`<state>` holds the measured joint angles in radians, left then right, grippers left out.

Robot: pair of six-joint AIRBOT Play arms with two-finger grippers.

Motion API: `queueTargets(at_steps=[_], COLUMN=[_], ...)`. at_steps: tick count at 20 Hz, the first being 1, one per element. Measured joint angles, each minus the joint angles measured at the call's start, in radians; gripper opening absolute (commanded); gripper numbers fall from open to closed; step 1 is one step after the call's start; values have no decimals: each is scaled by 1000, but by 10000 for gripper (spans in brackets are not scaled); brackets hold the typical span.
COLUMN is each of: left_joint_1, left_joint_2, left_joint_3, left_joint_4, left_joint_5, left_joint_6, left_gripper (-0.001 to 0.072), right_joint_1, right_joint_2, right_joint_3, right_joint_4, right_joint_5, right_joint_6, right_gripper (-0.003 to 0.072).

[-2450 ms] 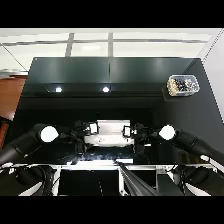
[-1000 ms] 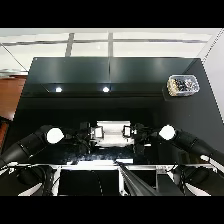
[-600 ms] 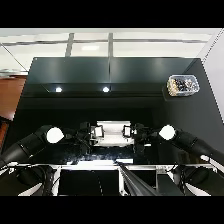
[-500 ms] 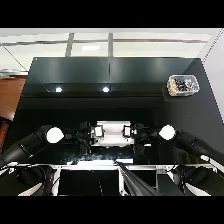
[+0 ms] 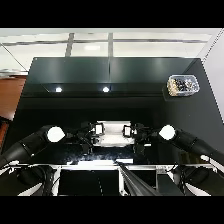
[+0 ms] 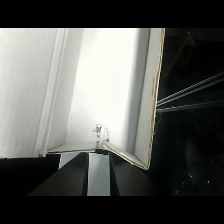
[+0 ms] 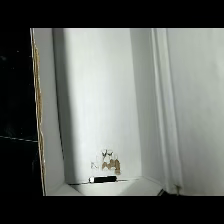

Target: Fold the box and place the chain.

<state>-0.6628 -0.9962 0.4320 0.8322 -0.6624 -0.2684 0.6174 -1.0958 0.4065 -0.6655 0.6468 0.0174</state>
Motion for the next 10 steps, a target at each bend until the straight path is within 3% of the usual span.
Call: queueTargets(at_steps=[10], left_joint_1=[0], left_joint_2=[-48], left_joint_3=[0], left_joint_4=[-90], left_joint_5=[8], left_joint_6=[0], left_gripper=[162], right_joint_1=[0], right_joint_2=[0], right_joint_3=[0], right_joint_4=[0], right_joint_5=[0], right_joint_6=[0], right_gripper=[359])
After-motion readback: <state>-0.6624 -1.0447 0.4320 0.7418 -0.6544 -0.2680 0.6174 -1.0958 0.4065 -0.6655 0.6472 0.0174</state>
